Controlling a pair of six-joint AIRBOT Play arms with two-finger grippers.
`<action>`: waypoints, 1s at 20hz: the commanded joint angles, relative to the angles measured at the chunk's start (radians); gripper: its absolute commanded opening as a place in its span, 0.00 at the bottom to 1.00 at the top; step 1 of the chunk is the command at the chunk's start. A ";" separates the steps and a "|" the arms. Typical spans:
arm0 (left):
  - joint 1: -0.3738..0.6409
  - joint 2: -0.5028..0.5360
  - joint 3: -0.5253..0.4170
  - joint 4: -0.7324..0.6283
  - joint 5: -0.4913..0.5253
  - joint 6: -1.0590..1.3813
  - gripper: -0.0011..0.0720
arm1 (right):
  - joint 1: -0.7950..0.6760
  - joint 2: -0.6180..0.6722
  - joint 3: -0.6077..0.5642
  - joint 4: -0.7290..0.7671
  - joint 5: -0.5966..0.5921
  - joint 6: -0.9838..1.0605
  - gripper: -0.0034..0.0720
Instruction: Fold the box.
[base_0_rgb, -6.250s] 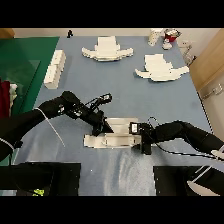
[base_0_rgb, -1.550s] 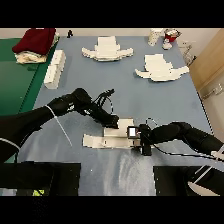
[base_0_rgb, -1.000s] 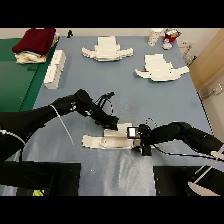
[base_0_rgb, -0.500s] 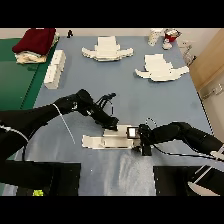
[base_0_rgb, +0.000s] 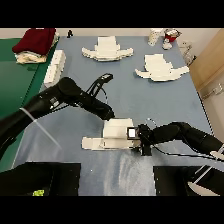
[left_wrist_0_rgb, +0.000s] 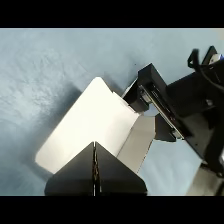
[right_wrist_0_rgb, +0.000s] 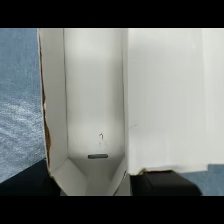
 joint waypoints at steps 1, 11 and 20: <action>-0.019 0.162 -0.036 0.064 0.001 0.084 0.03 | 0.000 0.001 0.000 0.002 0.002 0.002 0.72; -0.234 0.555 -0.325 0.295 0.054 0.151 0.03 | 0.000 0.001 0.000 0.001 0.002 0.002 0.72; -0.026 0.487 -0.513 0.238 0.066 0.486 0.94 | 0.000 0.001 0.000 0.002 0.002 0.002 0.72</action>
